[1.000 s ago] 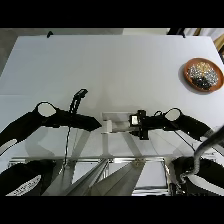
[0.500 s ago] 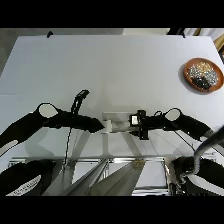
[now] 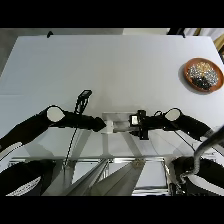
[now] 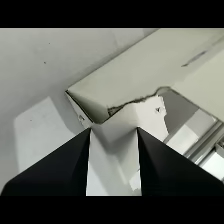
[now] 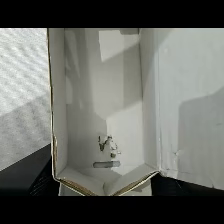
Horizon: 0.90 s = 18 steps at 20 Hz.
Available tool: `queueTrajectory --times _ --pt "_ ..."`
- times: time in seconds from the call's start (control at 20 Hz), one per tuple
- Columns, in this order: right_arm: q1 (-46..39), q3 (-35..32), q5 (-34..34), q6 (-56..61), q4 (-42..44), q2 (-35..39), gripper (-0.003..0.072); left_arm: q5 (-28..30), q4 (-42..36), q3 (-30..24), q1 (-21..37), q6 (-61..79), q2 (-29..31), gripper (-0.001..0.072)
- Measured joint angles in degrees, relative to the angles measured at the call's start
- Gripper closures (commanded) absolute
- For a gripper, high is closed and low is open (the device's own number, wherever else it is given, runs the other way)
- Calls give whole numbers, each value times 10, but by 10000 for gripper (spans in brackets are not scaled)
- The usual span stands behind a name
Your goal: Fold the box and place the chain.
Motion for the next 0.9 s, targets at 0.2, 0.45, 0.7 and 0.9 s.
queueTrajectory --times 0.2,0.45,0.7,0.9 --pt "0 0 0 0 0 0 302 7 55 31 -25 -77 -10 373" --pt "0 0 0 0 0 0 302 -1 122 64 -56 -179 -39 372" --pt "0 0 0 0 0 0 302 -26 195 104 -67 -291 -56 372" --pt "0 0 0 0 0 0 302 -50 256 136 -90 -379 -71 364"
